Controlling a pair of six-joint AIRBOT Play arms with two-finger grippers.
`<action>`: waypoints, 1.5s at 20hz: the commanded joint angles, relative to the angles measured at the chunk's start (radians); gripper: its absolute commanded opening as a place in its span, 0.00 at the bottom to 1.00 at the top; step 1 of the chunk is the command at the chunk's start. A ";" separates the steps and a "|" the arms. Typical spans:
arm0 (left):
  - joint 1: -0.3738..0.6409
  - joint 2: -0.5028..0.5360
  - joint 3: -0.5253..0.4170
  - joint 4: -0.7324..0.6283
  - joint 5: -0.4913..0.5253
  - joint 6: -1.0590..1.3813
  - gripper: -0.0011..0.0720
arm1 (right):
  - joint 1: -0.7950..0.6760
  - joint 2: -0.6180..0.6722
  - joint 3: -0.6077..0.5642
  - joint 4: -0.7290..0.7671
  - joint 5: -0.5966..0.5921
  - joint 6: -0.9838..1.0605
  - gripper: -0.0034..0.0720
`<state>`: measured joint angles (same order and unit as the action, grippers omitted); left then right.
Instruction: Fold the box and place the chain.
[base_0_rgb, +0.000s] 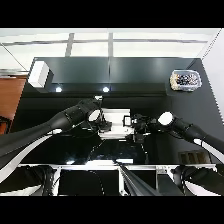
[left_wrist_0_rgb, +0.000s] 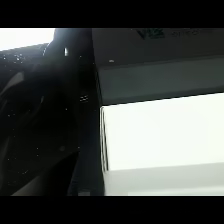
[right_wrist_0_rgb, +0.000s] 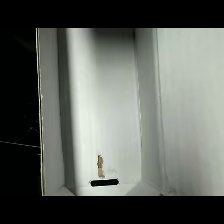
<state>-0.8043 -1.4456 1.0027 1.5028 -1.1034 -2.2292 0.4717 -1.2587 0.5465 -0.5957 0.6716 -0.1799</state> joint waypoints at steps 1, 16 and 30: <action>-0.006 -0.010 0.001 0.003 0.015 -0.027 0.39 | 0.001 0.000 0.000 0.000 0.001 0.000 0.15; -0.005 -0.012 0.025 -0.022 0.048 -0.033 0.57 | 0.001 0.000 0.000 0.000 0.002 0.000 0.15; -0.016 -0.046 0.033 -0.027 0.022 -0.029 0.05 | 0.001 0.000 0.000 0.000 0.009 0.002 0.15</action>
